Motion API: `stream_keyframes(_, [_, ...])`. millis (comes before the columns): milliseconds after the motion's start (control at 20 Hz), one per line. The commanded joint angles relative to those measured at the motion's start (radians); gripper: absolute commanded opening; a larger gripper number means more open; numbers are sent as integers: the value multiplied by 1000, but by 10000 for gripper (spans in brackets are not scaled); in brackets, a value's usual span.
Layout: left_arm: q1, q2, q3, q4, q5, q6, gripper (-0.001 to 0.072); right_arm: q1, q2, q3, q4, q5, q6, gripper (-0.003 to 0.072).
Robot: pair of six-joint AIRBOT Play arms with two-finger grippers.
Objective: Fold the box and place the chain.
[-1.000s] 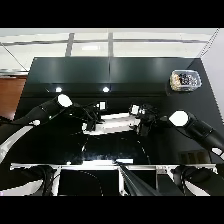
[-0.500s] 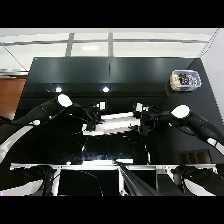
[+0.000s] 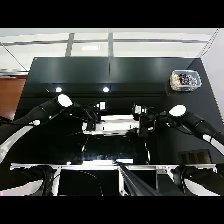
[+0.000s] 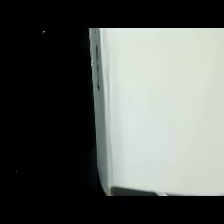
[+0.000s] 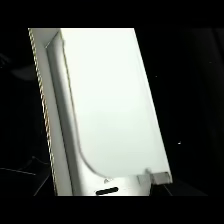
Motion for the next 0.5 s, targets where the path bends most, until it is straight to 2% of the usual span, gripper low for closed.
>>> stream_keyframes(0, [-1, 0, 1, 0, 1, 0, 25, 27, -29, 0, -23, 3, -6, 629])
stream_keyframes(150, [-1, 0, 1, 0, 1, 0, 26, 55, -43, 0, -100, -30, 36, 628])
stream_keyframes(450, [-1, 0, 1, 0, 0, -1, 26, 62, -72, 3, -101, -51, 57, 624])
